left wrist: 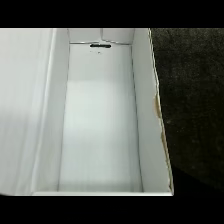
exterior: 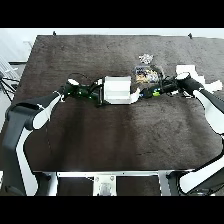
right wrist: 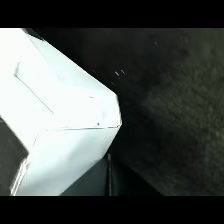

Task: Fold the box and place the chain.

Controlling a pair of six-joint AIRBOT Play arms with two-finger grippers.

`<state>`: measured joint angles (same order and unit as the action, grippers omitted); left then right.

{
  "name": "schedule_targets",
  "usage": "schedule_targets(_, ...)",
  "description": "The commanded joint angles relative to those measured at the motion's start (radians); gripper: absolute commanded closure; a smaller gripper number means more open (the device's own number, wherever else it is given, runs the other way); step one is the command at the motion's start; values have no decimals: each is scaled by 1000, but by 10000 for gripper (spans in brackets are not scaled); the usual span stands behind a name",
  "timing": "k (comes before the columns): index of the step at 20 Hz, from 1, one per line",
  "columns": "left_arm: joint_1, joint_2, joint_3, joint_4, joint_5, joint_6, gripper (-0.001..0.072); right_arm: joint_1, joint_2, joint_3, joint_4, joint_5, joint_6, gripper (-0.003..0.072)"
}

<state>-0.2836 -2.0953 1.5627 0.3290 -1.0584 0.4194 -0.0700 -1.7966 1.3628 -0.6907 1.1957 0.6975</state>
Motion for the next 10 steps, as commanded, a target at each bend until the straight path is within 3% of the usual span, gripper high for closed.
schedule_targets(1,0,0,0,0,0,0,295,15,34,3,14,29,2,409)
schedule_targets(2,0,0,0,0,0,0,295,19,34,3,28,42,2,347)
schedule_targets(5,0,0,0,0,0,0,295,21,33,2,65,47,2,336)
schedule_targets(6,0,0,0,0,0,0,295,24,33,2,71,47,2,262)
schedule_targets(8,0,0,0,0,0,0,295,37,33,2,70,46,2,232)
schedule_targets(10,0,0,0,0,0,0,295,47,29,2,61,39,2,146)
